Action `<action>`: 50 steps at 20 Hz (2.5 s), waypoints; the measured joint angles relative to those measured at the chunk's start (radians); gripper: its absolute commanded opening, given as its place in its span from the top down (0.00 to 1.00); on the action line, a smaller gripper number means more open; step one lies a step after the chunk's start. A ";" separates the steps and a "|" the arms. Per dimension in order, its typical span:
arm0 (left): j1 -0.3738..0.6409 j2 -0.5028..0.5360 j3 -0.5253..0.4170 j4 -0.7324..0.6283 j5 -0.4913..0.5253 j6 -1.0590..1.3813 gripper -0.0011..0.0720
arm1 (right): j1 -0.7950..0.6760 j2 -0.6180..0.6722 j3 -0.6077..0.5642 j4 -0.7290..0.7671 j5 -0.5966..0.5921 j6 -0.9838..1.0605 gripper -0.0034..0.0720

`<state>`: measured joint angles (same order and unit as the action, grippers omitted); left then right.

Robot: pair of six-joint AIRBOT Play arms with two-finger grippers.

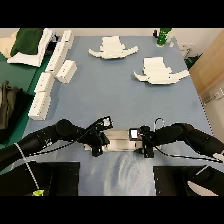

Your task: Fold the box.

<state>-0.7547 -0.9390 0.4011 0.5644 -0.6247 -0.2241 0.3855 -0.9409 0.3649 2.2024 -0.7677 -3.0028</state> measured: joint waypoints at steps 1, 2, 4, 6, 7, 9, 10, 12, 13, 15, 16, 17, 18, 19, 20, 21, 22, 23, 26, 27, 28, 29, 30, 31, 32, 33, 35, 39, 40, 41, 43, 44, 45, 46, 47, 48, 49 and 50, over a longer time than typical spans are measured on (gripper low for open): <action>0.000 0.019 0.002 0.051 -0.011 -0.060 0.97 | 0.000 0.000 0.000 0.000 0.000 0.000 0.35; 0.000 0.045 0.004 0.114 -0.027 -0.138 0.97 | 0.000 0.000 0.000 0.000 0.000 0.000 0.35; 0.001 0.112 0.013 0.240 -0.080 -0.314 0.97 | 0.000 0.000 0.000 0.000 0.000 0.000 0.35; 0.002 0.200 0.032 0.352 -0.135 -0.499 0.97 | 0.000 0.000 0.000 0.000 0.000 0.001 0.35; 0.001 0.247 0.041 0.399 -0.156 -0.592 0.97 | 0.000 0.000 0.000 0.000 0.000 0.001 0.35; 0.003 0.342 0.054 0.521 -0.186 -0.828 0.97 | 0.000 0.000 0.000 0.000 0.000 0.001 0.35; 0.007 0.382 0.057 0.602 -0.200 -0.985 0.97 | 0.000 0.000 0.000 0.000 0.000 0.001 0.35; 0.032 0.433 0.061 0.776 -0.260 -1.337 0.96 | 0.000 0.000 0.000 0.000 0.000 0.002 0.35; 0.050 0.448 0.061 0.853 -0.296 -1.492 0.96 | 0.000 0.000 0.000 0.000 0.000 0.002 0.35; 0.093 0.463 0.045 0.954 -0.350 -1.721 0.96 | 0.000 0.000 0.000 0.000 0.000 0.002 0.35; 0.114 0.463 0.029 0.974 -0.364 -1.799 0.97 | 0.000 0.000 0.000 0.000 0.000 0.002 0.35; 0.131 0.459 0.010 0.973 -0.365 -1.850 0.96 | 0.000 0.000 0.000 0.000 0.000 0.002 0.35; 0.143 0.450 -0.015 0.946 -0.354 -1.882 0.97 | 0.000 0.000 0.000 0.000 0.000 0.002 0.35; 0.151 0.441 -0.043 0.896 -0.325 -1.894 0.96 | 0.000 0.000 0.000 0.000 0.000 0.002 0.35; 0.158 0.431 -0.071 0.841 -0.291 -1.892 0.97 | 0.000 0.000 0.000 0.000 0.000 0.002 0.35; 0.162 0.420 -0.100 0.777 -0.250 -1.880 0.96 | 0.000 0.000 0.000 0.000 0.000 0.002 0.35; 0.167 0.406 -0.124 0.719 -0.213 -1.860 0.97 | 0.000 0.000 0.000 0.000 0.000 0.002 0.35; 0.167 0.389 -0.143 0.666 -0.182 -1.838 0.97 | 0.000 0.000 0.000 0.000 0.000 0.002 0.35; 0.158 0.335 -0.179 0.528 -0.125 -1.766 0.97 | 0.000 0.000 0.000 0.000 0.000 0.002 0.35; 0.141 0.319 -0.185 0.490 -0.108 -1.749 0.97 | 0.000 0.000 0.000 0.000 0.000 0.002 0.35; 0.120 0.307 -0.189 0.457 -0.084 -1.734 0.97 | 0.000 0.000 0.000 0.000 0.000 0.002 0.35; 0.095 0.298 -0.192 0.428 -0.055 -1.725 0.97 | 0.000 0.000 0.000 0.000 0.000 0.002 0.35; 0.072 0.291 -0.193 0.405 -0.031 -1.716 0.97 | 0.000 0.000 0.000 0.000 0.000 0.002 0.35; 0.051 0.286 -0.190 0.386 -0.009 -1.710 0.97 | 0.000 0.000 0.000 0.000 0.000 0.002 0.35; 0.035 0.283 -0.183 0.372 0.009 -1.703 0.97 | 0.000 0.000 0.000 0.000 0.000 0.002 0.35; 0.023 0.280 -0.173 0.362 0.022 -1.693 0.97 | 0.000 0.000 0.000 0.000 0.000 0.002 0.35; 0.010 0.277 -0.148 0.344 0.029 -1.674 0.97 | 0.000 0.000 0.000 0.000 0.000 0.002 0.35; -0.002 0.274 -0.098 0.328 0.011 -1.635 0.96 | 0.000 0.000 0.000 0.000 0.000 0.002 0.35; -0.003 0.274 -0.092 0.326 0.008 -1.632 0.95 | 0.000 0.000 0.000 0.000 0.000 0.002 0.35; -0.004 0.274 -0.087 0.323 0.003 -1.627 0.61 | 0.000 0.000 0.000 0.000 0.000 0.002 0.35; -0.005 0.274 -0.081 0.319 -0.002 -1.623 0.35 | 0.000 0.000 0.000 0.000 0.000 0.002 0.35; -0.005 0.274 -0.078 0.313 -0.005 -1.621 0.35 | 0.000 0.000 0.000 0.000 0.000 0.002 0.35; -0.007 0.274 -0.077 0.311 -0.005 -1.619 0.35 | 0.000 0.000 0.000 0.000 0.000 0.002 0.35; -0.007 0.274 -0.076 0.309 -0.009 -1.619 0.35 | 0.000 0.000 0.000 0.000 0.000 0.002 0.35; -0.007 0.274 -0.075 0.306 -0.008 -1.619 0.35 | 0.000 0.000 0.000 0.000 0.000 0.002 0.35; -0.007 0.274 -0.074 0.306 -0.009 -1.620 0.35 | 0.000 0.000 0.000 0.000 0.000 0.002 0.35; -0.007 0.274 -0.074 0.300 -0.005 -1.620 0.35 | 0.000 0.000 0.000 0.000 0.000 0.002 0.35; -0.007 0.274 -0.073 0.293 -0.002 -1.620 0.35 | 0.000 0.000 0.000 0.000 0.000 0.002 0.35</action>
<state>-0.7620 -0.6647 0.3283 0.8574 -0.6270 -1.8439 0.3855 -0.9409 0.3649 2.2028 -0.7673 -3.0005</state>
